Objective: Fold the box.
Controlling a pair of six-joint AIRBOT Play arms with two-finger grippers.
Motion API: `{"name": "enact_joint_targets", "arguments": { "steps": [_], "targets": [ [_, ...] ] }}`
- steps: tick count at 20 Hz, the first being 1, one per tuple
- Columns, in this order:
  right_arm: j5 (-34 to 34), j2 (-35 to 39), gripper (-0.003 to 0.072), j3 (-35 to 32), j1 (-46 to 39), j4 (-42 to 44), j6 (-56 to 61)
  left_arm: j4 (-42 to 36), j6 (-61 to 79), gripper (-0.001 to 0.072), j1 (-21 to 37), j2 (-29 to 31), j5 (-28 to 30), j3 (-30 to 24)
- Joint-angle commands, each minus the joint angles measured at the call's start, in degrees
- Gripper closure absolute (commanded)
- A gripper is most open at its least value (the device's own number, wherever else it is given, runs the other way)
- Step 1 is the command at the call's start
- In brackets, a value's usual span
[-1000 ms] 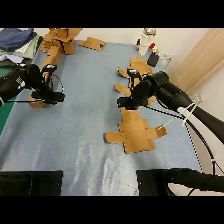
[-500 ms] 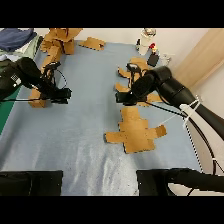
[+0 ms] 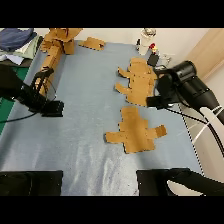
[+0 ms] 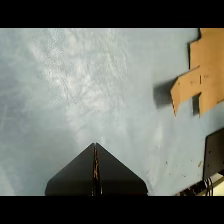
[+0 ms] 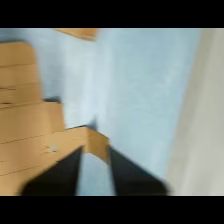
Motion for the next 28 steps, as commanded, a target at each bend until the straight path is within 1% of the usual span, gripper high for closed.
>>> {"name": "enact_joint_targets", "arguments": {
  "steps": [1,2,3,4,6,8,11,13,15,16,19,20,21,22,23,24,25,26,27,28],
  "targets": [
    [1.4,-0.4,0.0186,-3.3,-10.7,3.4,-5.1,-1.4,0.2,0.0692,0.1,3.8,-0.9,-4.6],
    [2.0,-1.1,0.0166,-3.3,-13.8,6.8,-7.6,-1.3,0.2,0.0656,0.1,3.8,-0.8,-4.9],
    [2.3,-2.3,0.0166,-3.3,-16.9,10.5,-10.7,-1.3,0.2,0.0275,0.1,3.8,-0.6,-5.1],
    [2.2,-3.6,0.0166,-3.3,-19.5,13.5,-13.6,-1.4,-0.1,-0.0004,0.1,3.8,0.0,-5.2],
    [1.5,-6.9,0.0166,-3.3,-23.7,19.1,-19.4,-1.6,0.0,-0.0001,0.1,3.8,1.1,-5.2],
    [0.7,-9.6,0.0166,-4.2,-26.1,23.1,-23.0,-2.0,0.0,0.0,0.1,3.8,1.1,-5.2],
    [-0.6,-12.2,0.0167,-7.1,-26.5,25.7,-27.4,-3.0,0.0,-0.0001,0.1,3.8,1.6,-5.1],
    [-1.3,-13.1,0.0169,-10.0,-26.5,26.9,-28.9,-4.6,0.0,-0.0001,0.1,3.8,3.2,-5.1],
    [-0.7,-13.3,0.0198,-12.5,-26.5,27.1,-30.1,-6.6,0.0,-0.0001,0.1,3.8,4.7,-5.1],
    [-0.5,-13.3,0.0281,-13.2,-26.5,28.2,-31.0,-7.3,0.0,-0.0001,0.1,3.8,5.3,-5.1],
    [-0.3,-13.4,0.0288,-14.0,-26.5,29.1,-32.3,-8.0,0.0,0.0,0.1,3.8,4.9,-5.1],
    [-0.2,-13.5,0.0311,-14.0,-26.5,29.6,-32.4,-8.0,0.0,0.0,0.1,3.8,4.9,-5.1],
    [0.1,-13.5,0.0383,-14.0,-26.5,30.7,-33.3,-8.1,0.0,0.0,0.1,3.8,4.9,-5.1],
    [0.5,-13.5,0.0406,-14.0,-26.5,32.5,-34.9,-8.1,0.0,-0.0001,0.1,3.8,4.8,-5.1],
    [0.7,-13.4,0.0407,-14.0,-26.5,34.1,-35.7,-8.0,0.0,0.0,0.1,3.8,4.5,-5.1],
    [0.7,-13.4,0.0441,-14.0,-26.5,35.7,-36.5,-8.1,0.0,0.0,0.1,3.8,4.3,-5.1],
    [0.7,-13.4,0.0551,-14.0,-26.5,37.3,-37.0,-8.1,0.0,0.0,0.1,3.8,4.1,-5.1],
    [0.2,-13.4,0.0625,-13.9,-26.5,39.3,-38.1,-8.1,0.0,0.0,0.1,3.8,4.0,-5.1],
    [-0.9,-13.4,0.0683,-13.9,-26.3,41.7,-39.4,-8.1,0.0,0.0,0.1,3.8,4.0,-5.1],
    [-2.1,-13.1,0.0684,-13.9,-25.8,45.1,-40.2,-8.1,0.0,0.0,0.1,3.8,4.0,-5.1]
  ]
}}
